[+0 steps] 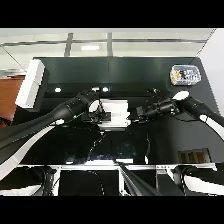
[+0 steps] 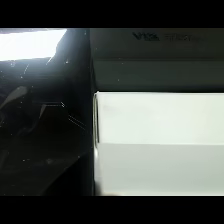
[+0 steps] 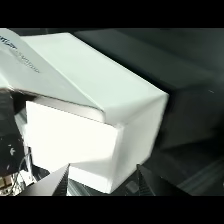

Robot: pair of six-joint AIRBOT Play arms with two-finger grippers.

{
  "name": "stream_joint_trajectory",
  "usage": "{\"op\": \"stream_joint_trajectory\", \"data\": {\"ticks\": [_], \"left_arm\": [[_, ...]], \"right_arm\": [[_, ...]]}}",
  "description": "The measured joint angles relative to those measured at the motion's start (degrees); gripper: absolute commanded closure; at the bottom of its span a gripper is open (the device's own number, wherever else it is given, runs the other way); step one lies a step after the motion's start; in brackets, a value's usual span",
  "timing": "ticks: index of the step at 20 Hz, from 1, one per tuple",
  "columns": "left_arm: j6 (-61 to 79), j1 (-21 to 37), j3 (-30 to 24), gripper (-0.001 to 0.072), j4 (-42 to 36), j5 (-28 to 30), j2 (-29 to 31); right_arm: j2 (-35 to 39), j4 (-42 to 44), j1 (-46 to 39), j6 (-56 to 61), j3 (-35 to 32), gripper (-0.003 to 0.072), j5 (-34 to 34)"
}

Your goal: Fold the box and place the chain.

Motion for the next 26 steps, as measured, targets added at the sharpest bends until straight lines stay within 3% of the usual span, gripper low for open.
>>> {"op": "stream_joint_trajectory", "data": {"ticks": [1,5,13,20,21,22,26], "left_arm": [[0.00,0.00,0.00,0.0682,0.00,0.00,0.00],[0.00,0.00,0.00,0.0682,0.00,0.00,0.00],[-0.04,0.00,0.00,0.0682,0.00,0.35,0.00],[0.00,0.00,0.00,0.0682,-0.02,0.33,0.00],[-0.02,0.00,0.00,0.0682,-0.02,0.33,0.00],[-0.04,0.00,0.00,0.0682,-0.07,0.37,0.00],[-0.15,0.02,0.00,0.0681,-0.17,0.42,0.00]], "right_arm": [[0.00,-0.33,1.07,1.07,0.70,0.0349,-0.57],[0.00,-7.54,5.84,9.84,4.44,0.0349,-3.17],[-0.76,-33.24,17.92,38.88,12.63,0.0349,-8.39],[-6.21,-55.76,28.20,62.45,22.03,0.0350,-1.97],[-6.95,-57.70,28.89,64.94,22.67,0.0529,-1.18],[-7.50,-58.75,29.42,66.71,23.06,0.0629,-0.81],[-8.66,-60.57,30.29,70.40,23.93,0.0669,-0.44]]}}
